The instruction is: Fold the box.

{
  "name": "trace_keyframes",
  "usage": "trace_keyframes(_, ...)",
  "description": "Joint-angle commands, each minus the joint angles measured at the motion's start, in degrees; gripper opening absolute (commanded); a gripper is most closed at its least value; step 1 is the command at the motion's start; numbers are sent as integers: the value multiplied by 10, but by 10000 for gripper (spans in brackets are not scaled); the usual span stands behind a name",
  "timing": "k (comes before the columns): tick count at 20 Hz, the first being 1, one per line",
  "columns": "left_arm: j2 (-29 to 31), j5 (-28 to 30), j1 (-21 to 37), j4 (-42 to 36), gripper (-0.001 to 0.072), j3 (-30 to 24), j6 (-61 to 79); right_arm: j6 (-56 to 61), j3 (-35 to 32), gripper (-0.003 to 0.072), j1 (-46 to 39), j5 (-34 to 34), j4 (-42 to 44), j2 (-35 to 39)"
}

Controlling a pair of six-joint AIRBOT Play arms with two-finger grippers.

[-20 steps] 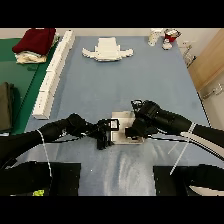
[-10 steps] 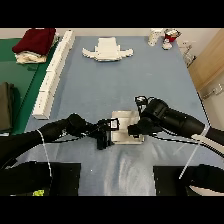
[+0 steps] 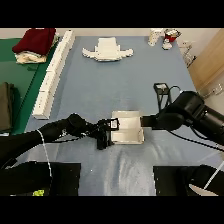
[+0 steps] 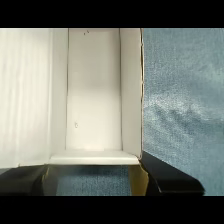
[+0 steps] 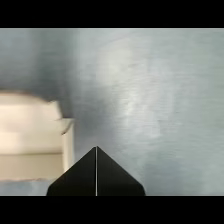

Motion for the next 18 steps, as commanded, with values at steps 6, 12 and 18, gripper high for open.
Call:
trace_keyframes(6, 0, 0, 0, 0, 525, 0, 0, -347, -32, 2, -332, 118, 370, -76)
trace_keyframes(12, 0, 0, 0, 0, 525, 0, 0, -668, -21, 1, -408, 19, 685, -228)
trace_keyframes(18, 0, 0, 0, 0, 525, 0, 0, -755, 6, 1, -387, -71, 735, -290)
